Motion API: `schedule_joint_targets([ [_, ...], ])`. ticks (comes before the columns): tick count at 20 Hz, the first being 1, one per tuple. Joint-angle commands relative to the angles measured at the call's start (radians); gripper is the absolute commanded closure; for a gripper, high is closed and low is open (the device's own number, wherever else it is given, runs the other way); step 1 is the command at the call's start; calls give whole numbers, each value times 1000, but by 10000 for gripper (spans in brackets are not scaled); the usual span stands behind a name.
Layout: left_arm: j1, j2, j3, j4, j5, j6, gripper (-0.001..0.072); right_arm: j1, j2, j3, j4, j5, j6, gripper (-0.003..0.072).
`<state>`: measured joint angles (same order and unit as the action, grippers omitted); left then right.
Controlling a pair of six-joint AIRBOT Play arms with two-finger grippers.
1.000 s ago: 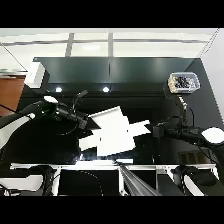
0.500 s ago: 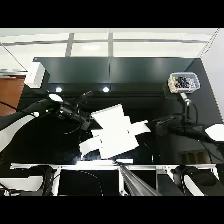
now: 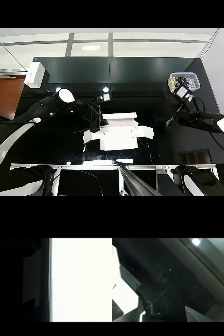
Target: Fold the box and place the chain.
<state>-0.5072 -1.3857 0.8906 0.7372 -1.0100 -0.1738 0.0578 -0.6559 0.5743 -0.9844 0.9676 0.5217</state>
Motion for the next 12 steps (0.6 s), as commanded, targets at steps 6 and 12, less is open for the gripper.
schedule_joint_targets([
  [6,-111,-30,-9,119,116,74,689,75,-45,-94,124,-30,-279,48],
  [12,-34,-28,-27,55,110,73,688,213,-47,-185,120,-60,-279,48],
])
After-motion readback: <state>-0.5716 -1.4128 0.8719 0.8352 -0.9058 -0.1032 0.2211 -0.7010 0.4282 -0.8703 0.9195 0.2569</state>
